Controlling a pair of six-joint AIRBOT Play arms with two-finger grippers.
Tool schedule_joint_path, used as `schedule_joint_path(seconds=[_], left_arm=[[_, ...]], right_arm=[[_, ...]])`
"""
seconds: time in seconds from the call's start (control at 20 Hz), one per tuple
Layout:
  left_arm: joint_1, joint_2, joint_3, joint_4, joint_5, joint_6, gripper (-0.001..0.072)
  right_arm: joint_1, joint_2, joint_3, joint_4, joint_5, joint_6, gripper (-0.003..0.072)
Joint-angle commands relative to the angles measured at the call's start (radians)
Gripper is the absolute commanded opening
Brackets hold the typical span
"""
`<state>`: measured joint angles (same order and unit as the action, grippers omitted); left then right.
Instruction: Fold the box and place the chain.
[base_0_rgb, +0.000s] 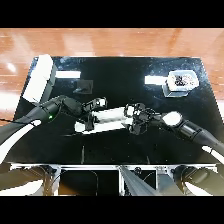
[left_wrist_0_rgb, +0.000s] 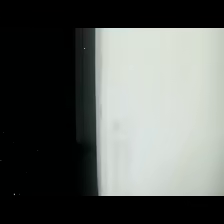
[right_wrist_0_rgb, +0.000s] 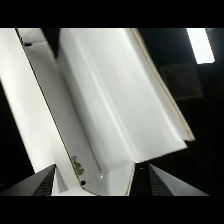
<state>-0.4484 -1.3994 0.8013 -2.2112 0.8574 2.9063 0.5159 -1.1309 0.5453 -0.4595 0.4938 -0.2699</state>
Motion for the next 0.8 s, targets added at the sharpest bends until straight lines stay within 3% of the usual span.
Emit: schedule_joint_path(seconds=[0.0, 0.25, 0.75], left_arm=[[0.000, -0.001, 0.000, 0.001, 0.002, 0.004, 0.0019], [0.000, -0.001, 0.000, 0.001, 0.003, 0.004, 0.0019], [0.000, -0.001, 0.001, 0.009, -0.037, 0.010, 0.0020]], right_arm=[[-0.030, -0.017, 0.001, 0.090, 0.026, -0.087, 0.0715], [-0.032, -0.060, 0.017, 0.218, 0.092, -0.185, 0.0714], [-0.080, -0.180, 0.079, 0.164, 0.253, -0.196, 0.0714]])
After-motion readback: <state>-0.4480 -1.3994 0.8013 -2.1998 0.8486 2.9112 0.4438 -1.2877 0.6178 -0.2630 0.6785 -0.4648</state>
